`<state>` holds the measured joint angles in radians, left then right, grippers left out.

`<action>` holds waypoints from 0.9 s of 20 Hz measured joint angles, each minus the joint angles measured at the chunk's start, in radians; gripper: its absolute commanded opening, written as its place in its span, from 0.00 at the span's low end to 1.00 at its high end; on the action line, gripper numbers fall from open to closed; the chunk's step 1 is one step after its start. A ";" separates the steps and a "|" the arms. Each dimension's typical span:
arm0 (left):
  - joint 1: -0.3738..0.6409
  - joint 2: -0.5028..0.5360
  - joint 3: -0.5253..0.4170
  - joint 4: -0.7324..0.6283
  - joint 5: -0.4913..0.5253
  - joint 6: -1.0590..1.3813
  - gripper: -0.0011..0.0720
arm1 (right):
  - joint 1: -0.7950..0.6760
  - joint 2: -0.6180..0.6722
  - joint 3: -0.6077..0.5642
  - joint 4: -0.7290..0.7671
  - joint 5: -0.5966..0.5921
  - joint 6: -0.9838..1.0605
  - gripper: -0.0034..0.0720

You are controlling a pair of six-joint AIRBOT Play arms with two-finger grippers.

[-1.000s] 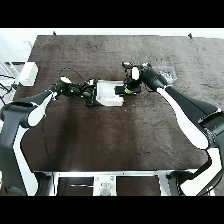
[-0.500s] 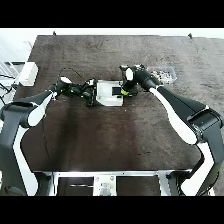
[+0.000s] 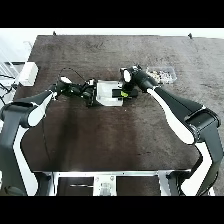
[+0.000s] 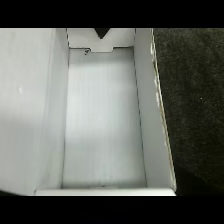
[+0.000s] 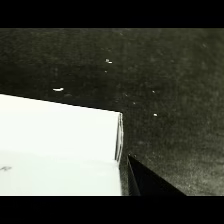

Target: Fold the box and place the chain.

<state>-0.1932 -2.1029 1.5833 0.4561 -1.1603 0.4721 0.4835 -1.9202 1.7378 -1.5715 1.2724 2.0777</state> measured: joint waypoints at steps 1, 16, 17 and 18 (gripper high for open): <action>0.000 0.000 0.000 0.000 0.000 0.000 0.50 | 0.000 0.000 0.000 0.000 0.002 0.015 0.29; 0.000 0.000 0.000 -0.001 0.001 -0.001 0.50 | 0.008 -0.003 0.000 -0.044 -0.011 0.195 0.06; -0.001 0.000 0.000 -0.001 0.002 0.000 0.50 | 0.008 -0.004 0.000 -0.047 -0.012 0.200 0.06; -0.001 0.000 0.000 -0.001 0.002 0.000 0.50 | 0.008 -0.005 0.000 -0.048 -0.012 0.205 0.06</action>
